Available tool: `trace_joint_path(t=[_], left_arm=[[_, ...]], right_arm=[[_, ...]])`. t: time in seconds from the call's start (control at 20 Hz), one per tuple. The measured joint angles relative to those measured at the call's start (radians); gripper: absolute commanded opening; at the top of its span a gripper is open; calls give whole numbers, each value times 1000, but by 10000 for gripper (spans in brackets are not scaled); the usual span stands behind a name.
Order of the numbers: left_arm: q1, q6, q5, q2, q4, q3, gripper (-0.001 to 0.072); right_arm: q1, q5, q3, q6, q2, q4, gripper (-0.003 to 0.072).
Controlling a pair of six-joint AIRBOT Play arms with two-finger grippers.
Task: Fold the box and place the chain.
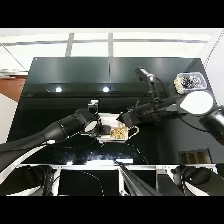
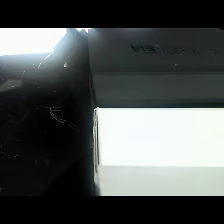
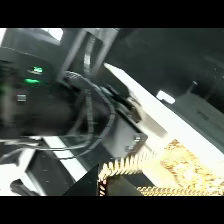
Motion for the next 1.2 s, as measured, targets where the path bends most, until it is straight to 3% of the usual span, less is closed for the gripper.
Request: trace_joint_path(t=[0.05,0.15,0.4,0.55,0.8,1.0,1.2], left_arm=[[0,0,0,0,0,0,30],[0,0,0,0,0,0,30],[0,0,-1,0,0,0,30],[0,0,-1,0,0,0,30],[0,0,-2,0,0,0,30],[0,0,-5,0,0,0,30],[0,0,-5,0,0,0,30]], right_arm=[[4,-5,0,-1,-11,-11,48],[0,1,-1,0,-25,-33,715],[-136,106,-1,-113,-19,-77,708],[-284,123,-31,-241,-1,-194,709],[-390,-61,-269,-550,8,-214,710],[-328,-206,-417,-856,8,-183,717],[-261,-344,-470,-1085,0,-122,715]])
